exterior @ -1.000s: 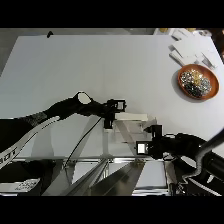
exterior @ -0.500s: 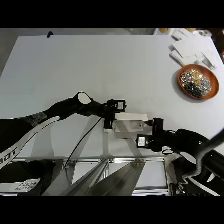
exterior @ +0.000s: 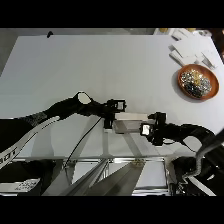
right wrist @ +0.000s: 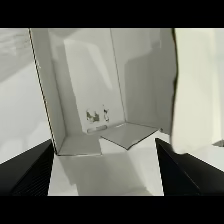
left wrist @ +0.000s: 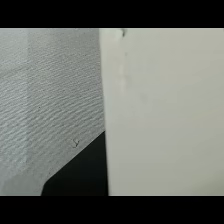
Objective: Fold the box and place the chain.
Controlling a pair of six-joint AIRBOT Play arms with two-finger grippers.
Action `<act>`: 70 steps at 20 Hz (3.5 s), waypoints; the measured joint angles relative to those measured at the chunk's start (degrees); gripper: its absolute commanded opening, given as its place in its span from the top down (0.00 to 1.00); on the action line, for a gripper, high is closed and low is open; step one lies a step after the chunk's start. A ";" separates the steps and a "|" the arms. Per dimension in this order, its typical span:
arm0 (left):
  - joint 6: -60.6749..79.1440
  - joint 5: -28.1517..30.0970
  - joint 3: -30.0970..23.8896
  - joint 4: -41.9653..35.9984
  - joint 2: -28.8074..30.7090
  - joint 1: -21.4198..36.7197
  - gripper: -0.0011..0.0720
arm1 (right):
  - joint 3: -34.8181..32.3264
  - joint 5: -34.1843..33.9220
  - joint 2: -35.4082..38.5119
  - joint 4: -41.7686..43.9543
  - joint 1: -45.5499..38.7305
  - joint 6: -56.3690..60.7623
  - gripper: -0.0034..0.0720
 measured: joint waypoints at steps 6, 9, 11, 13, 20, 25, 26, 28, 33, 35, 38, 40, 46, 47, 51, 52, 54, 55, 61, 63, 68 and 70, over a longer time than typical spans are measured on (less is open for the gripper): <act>0.00 0.00 0.00 0.00 0.02 0.00 0.97 | 0.48 0.63 -5.99 14.60 -8.48 -18.05 0.04; 0.00 0.00 0.00 0.00 0.00 0.00 0.97 | 0.63 2.51 -9.68 21.77 -12.41 -27.50 0.04; 0.00 0.02 0.00 0.00 0.02 0.00 0.97 | 0.72 4.33 -12.20 25.64 -14.34 -33.33 0.05; 0.00 0.00 0.00 0.00 0.00 0.00 0.97 | 0.74 5.64 -14.67 29.20 -15.41 -38.07 0.05; 0.07 -0.02 0.00 0.13 0.00 0.00 0.97 | 0.74 7.58 -21.22 36.72 -16.46 -45.68 0.12; 0.17 -0.24 0.00 0.11 0.00 -0.02 0.97 | 0.76 7.76 -23.30 38.38 -16.55 -47.52 0.38; 0.15 -0.24 0.00 0.07 0.00 0.00 0.97 | 0.76 7.74 -23.45 38.64 -16.55 -47.74 0.47; 0.11 -0.20 0.00 0.02 0.00 -0.02 0.97 | 0.76 7.67 -23.67 39.08 -16.57 -48.09 0.54; 0.04 -0.07 0.00 0.00 0.00 -0.02 0.97 | 0.76 7.48 -23.89 39.63 -16.55 -48.46 0.54; 0.02 -0.04 0.00 0.00 0.00 -0.02 0.97 | 0.76 7.43 -23.89 39.71 -16.55 -48.48 0.54; 0.00 -0.02 0.00 0.00 0.00 -0.02 0.97 | 0.76 7.41 -23.89 39.74 -16.55 -48.46 0.54; 0.00 0.00 -0.02 0.00 0.00 -0.02 0.97 | 0.76 7.39 -23.89 39.76 -16.55 -48.41 0.54; 0.00 0.02 0.00 0.00 0.00 -0.02 0.97 | 0.76 7.37 -23.89 39.78 -16.55 -48.28 0.54; 0.00 0.02 0.00 0.00 0.00 -0.02 0.97 | 0.76 7.37 -23.89 39.78 -16.55 -48.28 0.54; 0.00 0.00 0.00 0.00 0.00 -0.02 0.97 | 0.76 7.34 -23.89 39.78 -16.55 -48.26 0.54; 0.00 0.00 0.00 0.00 0.00 -0.02 0.97 | 0.76 7.34 -23.89 39.78 -16.55 -48.26 0.54; 0.00 0.00 0.00 0.00 0.00 -0.02 0.97 | 0.76 7.34 -23.89 39.78 -16.55 -48.26 0.54; 0.00 0.00 0.00 0.00 0.00 -0.02 0.89 | 0.76 7.34 -23.89 39.78 -16.55 -48.26 0.54; -1.77 0.13 -0.07 1.05 2.47 0.17 0.36 | 0.74 7.65 -23.91 39.80 -16.55 -48.30 0.54; -4.87 -0.24 -0.09 4.39 4.72 0.50 0.36 | 0.74 7.56 -23.91 39.85 -16.55 -48.28 0.54; -21.64 -3.32 -0.09 23.08 12.09 2.12 0.64 | 0.74 7.21 -23.91 39.95 -16.57 -48.06 0.54; -27.30 -6.27 -0.09 29.59 15.41 2.43 0.98 | 0.74 6.91 -23.91 39.87 -16.59 -48.04 0.54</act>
